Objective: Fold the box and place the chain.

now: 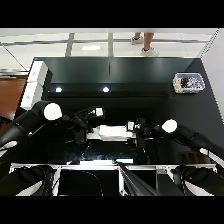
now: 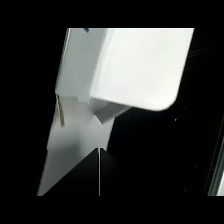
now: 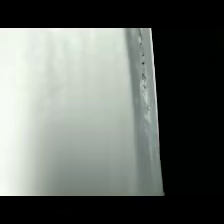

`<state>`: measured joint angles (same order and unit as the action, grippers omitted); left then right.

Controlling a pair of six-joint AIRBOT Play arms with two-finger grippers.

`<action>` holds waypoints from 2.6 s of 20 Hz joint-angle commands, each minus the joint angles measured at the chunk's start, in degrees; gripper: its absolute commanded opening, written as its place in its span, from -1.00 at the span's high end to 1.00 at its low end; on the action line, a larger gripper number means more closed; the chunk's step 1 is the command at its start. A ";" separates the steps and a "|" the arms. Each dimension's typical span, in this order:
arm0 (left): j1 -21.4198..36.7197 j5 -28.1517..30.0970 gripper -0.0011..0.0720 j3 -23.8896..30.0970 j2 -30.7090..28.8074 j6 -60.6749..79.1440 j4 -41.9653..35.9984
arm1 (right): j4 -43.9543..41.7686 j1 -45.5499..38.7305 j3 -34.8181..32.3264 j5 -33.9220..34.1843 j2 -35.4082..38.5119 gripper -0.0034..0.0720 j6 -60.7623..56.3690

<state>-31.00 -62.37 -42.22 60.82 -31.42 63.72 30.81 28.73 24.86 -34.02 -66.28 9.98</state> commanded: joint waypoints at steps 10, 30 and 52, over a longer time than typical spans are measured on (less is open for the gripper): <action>-2.91 28.09 0.89 12.26 -0.83 3.98 -40.87 | -1.20 0.00 -0.02 1.07 0.00 -0.36 -0.28; -0.55 12.74 0.89 -3.56 20.74 1.40 -18.40 | -1.18 0.00 -0.02 1.05 0.00 -0.36 -0.28; 5.92 12.20 -0.98 13.60 -5.51 14.58 -13.00 | -1.18 0.00 -0.02 1.05 0.00 -0.36 -0.26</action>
<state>-24.32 -54.52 -34.04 56.99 -23.81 48.86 29.58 28.73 24.86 -32.86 -66.28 9.67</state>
